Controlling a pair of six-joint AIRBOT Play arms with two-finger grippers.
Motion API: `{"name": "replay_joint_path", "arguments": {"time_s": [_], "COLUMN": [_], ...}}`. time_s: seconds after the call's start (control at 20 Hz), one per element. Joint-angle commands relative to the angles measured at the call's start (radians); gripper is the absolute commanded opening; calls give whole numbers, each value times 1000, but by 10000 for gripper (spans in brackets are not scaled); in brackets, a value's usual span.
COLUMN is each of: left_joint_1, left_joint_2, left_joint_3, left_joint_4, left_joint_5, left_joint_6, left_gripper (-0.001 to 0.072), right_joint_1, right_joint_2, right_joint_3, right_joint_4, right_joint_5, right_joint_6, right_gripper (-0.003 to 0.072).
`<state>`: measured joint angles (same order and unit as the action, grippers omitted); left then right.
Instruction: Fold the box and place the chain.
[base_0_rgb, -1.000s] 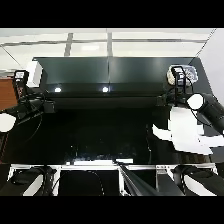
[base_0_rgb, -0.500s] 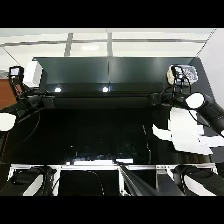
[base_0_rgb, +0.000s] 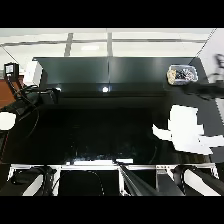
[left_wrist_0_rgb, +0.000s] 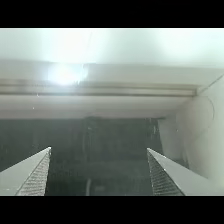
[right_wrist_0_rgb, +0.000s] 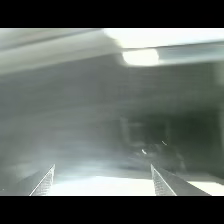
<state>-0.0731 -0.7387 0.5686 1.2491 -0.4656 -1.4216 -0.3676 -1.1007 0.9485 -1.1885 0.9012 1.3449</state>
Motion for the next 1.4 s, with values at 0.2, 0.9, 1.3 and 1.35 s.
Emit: {"name": "replay_joint_path", "arguments": {"time_s": [0.2,0.9,1.3,1.35], "left_joint_1": [-23,-60,-60,-60], "left_joint_2": [-8,-121,-125,-125], "left_joint_3": [0,0,0,0], "left_joint_4": [-5,-58,-57,-57], "left_joint_5": [-167,-175,-227,-229], "left_joint_6": [42,42,42,42], "left_gripper": [706,706,706,706], "right_joint_1": [-785,-692,-650,-650], "right_joint_2": [-117,-341,-306,-293], "right_joint_3": [59,57,57,56], "right_joint_4": [-8,-66,-130,-119], "right_joint_5": [256,506,576,580], "right_joint_6": [-130,-512,-496,-502], "right_gripper": [720,717,12,13]}}
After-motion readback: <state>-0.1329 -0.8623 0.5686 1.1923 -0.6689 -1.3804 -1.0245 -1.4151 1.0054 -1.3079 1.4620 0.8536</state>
